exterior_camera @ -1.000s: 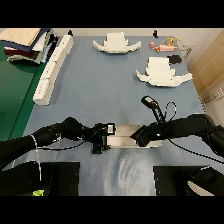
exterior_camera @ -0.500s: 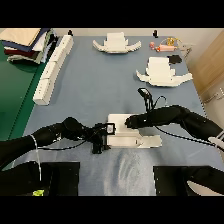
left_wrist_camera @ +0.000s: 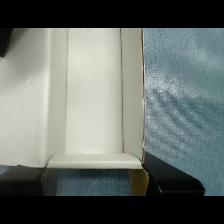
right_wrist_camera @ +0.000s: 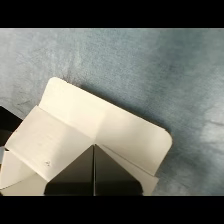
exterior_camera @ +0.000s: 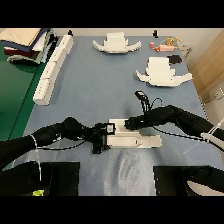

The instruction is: Fold the box.

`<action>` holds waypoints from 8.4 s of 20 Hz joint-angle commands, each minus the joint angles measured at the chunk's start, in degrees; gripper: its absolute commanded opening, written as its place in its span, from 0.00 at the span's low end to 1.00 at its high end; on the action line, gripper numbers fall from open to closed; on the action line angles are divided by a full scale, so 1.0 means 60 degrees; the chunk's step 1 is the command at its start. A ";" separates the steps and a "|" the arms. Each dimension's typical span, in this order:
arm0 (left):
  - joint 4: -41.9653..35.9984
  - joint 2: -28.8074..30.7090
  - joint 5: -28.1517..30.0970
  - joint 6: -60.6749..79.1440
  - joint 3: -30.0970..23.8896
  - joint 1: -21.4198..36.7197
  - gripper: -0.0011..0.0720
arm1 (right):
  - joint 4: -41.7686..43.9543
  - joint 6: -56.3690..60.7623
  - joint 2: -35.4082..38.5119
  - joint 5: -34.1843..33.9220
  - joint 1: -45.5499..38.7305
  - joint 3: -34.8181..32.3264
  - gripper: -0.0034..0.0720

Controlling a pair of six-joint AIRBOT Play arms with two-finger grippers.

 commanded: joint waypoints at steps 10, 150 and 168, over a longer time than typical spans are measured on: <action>0.0007 -0.0004 -0.0004 0.0007 0.0004 0.0000 0.73 | -0.0015 -0.0171 0.0080 -0.0379 -0.0022 0.0120 0.05; 0.0004 -0.0004 -0.0004 0.0007 0.0004 0.0000 0.73 | -0.6717 1.0604 -0.0681 -0.4972 0.3326 0.2186 0.72; 0.0007 -0.0004 -0.0004 0.0007 0.0004 0.0000 0.73 | -0.7216 1.0998 -0.1370 -0.4969 0.3340 0.2189 0.05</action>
